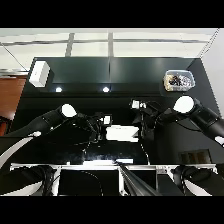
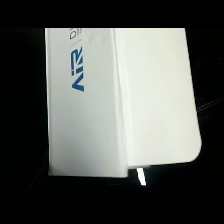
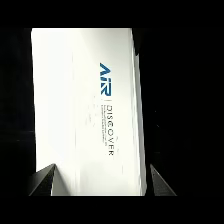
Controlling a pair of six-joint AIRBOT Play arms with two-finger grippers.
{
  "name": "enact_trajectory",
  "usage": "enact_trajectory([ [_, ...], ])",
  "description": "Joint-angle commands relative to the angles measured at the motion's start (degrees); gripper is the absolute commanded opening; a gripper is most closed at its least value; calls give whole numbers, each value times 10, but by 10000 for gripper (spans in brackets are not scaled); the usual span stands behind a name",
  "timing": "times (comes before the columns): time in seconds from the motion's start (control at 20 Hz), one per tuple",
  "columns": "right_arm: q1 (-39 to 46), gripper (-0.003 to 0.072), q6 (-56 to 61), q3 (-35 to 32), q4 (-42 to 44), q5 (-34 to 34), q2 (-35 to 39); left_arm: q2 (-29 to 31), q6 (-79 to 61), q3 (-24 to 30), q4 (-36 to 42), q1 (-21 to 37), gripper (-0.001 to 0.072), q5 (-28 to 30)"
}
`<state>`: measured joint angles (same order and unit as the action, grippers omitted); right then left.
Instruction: Fold the box and place the chain.
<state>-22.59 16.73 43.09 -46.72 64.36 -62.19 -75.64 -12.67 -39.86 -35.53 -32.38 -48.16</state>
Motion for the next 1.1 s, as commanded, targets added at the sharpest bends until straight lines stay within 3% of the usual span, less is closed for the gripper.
enact_trajectory([
  [0.0,-5,708,-1,-3,0,-1,2,0,0,-1,0,0,512,-1],
  [0.15,-5,695,14,-3,-5,9,9,0,0,-1,0,0,512,-1],
  [0.25,-10,560,18,-3,-7,7,9,0,0,-1,0,0,511,-1],
  [0.3,-14,555,18,-3,-9,2,9,0,0,-1,0,0,511,-1],
  [0.35,-19,455,18,-3,-10,-3,9,0,0,-1,0,0,512,-1],
  [0.45,-26,412,19,-3,-17,-7,9,0,0,-1,0,0,512,-1],
  [0.5,-28,277,19,-3,-19,-5,9,0,0,-1,0,0,511,-1],
  [0.55,-29,198,20,-3,-19,-1,9,0,0,-1,0,0,511,-1],
  [1.05,-29,201,24,-3,-20,-2,9,0,0,-1,0,0,511,-3],
])
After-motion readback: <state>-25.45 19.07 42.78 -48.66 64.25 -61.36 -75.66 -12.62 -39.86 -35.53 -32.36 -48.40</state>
